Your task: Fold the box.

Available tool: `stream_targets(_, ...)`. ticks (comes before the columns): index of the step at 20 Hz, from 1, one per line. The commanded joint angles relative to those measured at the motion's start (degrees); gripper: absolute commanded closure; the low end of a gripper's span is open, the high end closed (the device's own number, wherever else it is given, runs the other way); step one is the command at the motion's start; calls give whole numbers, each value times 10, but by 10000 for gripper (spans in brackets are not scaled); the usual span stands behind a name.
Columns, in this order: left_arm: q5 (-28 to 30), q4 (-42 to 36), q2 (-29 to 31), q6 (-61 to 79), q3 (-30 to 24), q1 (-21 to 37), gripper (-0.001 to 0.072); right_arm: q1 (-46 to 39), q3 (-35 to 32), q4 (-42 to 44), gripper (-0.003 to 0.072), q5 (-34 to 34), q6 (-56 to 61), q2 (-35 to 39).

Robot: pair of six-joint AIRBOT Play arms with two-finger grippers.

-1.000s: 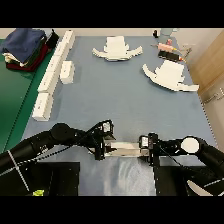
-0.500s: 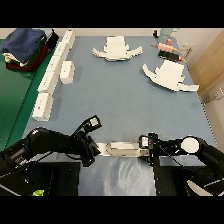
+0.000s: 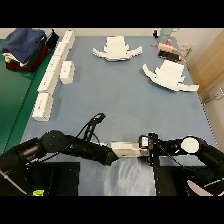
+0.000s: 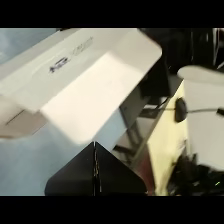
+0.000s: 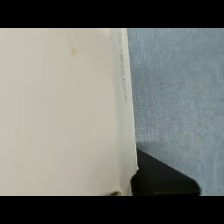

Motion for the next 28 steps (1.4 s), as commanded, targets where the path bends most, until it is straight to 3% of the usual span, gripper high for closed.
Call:
stream_targets(1, 97, -68, -95, -10, 54, -17, 693, 0, 1, 0, 179, 0, 0, 1)
stream_targets(5, 132, -66, -151, -10, 97, 44, 693, 0, 1, 0, 178, 0, 0, 1)
stream_targets(10, 70, -50, -228, -17, 96, 109, 693, 0, 1, 0, 178, 0, 0, 1)
stream_targets(16, 30, -52, -296, -16, 96, 113, 693, 0, 0, 0, 178, 0, 0, 1)
stream_targets(23, 33, -52, -277, 30, 112, 115, 693, 0, 1, 0, 178, 0, 0, 1)
stream_targets(26, 18, -40, -210, 80, 124, 136, 693, 0, 0, 0, 178, 0, 0, 1)
stream_targets(28, -35, 10, -143, 78, 124, 176, 693, 0, 0, 0, 178, 0, 0, 1)
